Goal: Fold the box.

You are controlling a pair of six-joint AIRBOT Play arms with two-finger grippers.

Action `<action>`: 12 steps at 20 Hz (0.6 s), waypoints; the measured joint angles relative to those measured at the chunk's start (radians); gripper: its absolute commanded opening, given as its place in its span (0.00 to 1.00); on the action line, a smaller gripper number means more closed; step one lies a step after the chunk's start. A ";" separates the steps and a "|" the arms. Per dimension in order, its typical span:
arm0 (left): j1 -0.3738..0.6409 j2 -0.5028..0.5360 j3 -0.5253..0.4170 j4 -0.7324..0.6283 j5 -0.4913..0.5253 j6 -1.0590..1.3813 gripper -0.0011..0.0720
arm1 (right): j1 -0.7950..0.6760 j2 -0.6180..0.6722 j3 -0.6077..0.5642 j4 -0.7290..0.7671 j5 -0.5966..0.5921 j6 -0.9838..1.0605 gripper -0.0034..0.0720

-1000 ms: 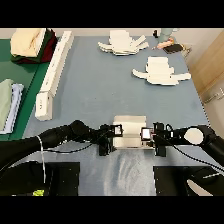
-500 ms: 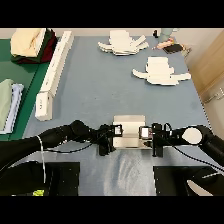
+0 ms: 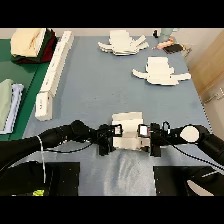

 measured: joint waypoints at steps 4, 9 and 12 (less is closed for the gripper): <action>0.000 0.000 0.000 0.000 0.000 0.000 0.73 | 0.004 -0.010 0.000 0.001 0.000 0.000 0.97; 0.000 0.000 0.000 -0.002 -0.007 0.000 0.73 | 0.005 0.017 0.005 -0.102 0.064 0.134 0.22; 0.000 0.000 0.000 -0.004 0.003 -0.003 0.73 | 0.005 0.056 0.023 -0.216 0.116 0.370 0.05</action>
